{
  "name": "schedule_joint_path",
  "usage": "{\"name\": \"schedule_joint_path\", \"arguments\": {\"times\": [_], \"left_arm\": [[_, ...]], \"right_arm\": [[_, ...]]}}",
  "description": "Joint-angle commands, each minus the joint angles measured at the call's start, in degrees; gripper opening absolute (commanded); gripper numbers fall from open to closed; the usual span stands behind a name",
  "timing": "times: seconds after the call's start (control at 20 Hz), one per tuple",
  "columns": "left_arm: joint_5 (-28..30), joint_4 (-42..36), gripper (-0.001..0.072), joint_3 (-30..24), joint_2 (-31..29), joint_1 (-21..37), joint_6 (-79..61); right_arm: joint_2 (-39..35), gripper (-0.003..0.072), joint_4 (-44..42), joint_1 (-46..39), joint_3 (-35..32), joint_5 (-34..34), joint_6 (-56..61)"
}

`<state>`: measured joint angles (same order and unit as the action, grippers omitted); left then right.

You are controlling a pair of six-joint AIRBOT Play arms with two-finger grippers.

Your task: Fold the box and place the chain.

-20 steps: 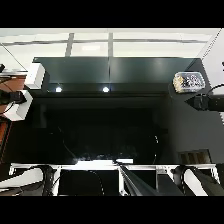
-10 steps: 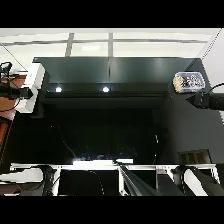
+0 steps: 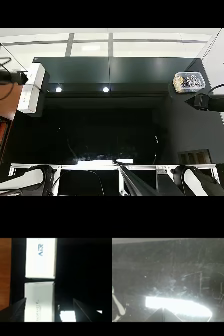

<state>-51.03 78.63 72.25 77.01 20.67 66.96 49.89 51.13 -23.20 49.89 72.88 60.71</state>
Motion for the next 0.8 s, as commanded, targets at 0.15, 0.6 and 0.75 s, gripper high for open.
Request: {"name": "schedule_joint_path", "arguments": {"times": [0.15, 0.6, 0.75], "left_arm": [[-14.1, -3.5, 0.0023, -0.63, -11.26, -6.97, 20.22], [27.08, -0.02, 0.0024, -49.4, -42.21, -27.89, 21.79], [27.87, 0.22, 0.0026, -49.42, -43.78, -26.56, 21.79]], "right_arm": [[-5.27, 0.0015, -1.77, 1.42, -1.33, -4.42, -8.57], [-11.41, 0.0017, -3.32, 1.64, -20.31, -39.63, -16.63], [-11.41, 0.0017, -3.3, 1.64, -20.31, -39.63, -16.61]]}}
